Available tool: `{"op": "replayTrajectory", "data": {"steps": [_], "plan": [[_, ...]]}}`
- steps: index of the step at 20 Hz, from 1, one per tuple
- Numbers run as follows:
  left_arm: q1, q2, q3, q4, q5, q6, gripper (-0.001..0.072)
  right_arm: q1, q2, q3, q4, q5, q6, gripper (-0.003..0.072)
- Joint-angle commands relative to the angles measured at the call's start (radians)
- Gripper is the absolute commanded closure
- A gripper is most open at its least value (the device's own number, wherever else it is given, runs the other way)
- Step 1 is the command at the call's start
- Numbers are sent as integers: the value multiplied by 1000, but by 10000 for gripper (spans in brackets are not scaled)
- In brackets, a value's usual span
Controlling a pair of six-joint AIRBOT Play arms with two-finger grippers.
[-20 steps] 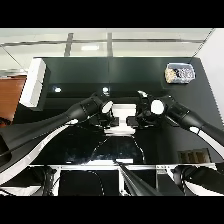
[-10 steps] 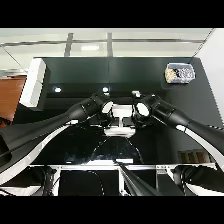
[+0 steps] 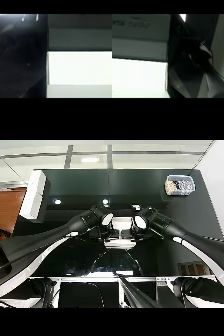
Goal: Fold the box and place the chain.
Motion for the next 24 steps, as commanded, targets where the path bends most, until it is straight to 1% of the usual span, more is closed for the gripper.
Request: {"op": "replayTrajectory", "data": {"steps": [1,2,4,17,18,19,20,21,24], "plan": [[1,0,0,3,2,5,682,1,-1,0,2,-18,-2,670],[1,0,0,3,2,5,682,1,-1,1,2,-18,12,667],[1,0,0,3,2,5,682,-1,-1,0,4,-16,21,397],[1,0,0,3,3,5,682,-1,-10,-5,4,-9,5,402],[1,0,0,3,3,5,681,-1,-10,-5,5,-13,5,496],[1,0,0,3,3,5,682,-1,-10,-5,4,-13,4,510],[1,0,0,4,3,5,682,-1,-10,-5,3,-13,-5,581],[1,0,0,3,5,5,682,-1,-10,-5,3,-15,-8,670],[1,0,0,3,8,5,682,-1,-10,-5,4,-37,-9,670]]}}
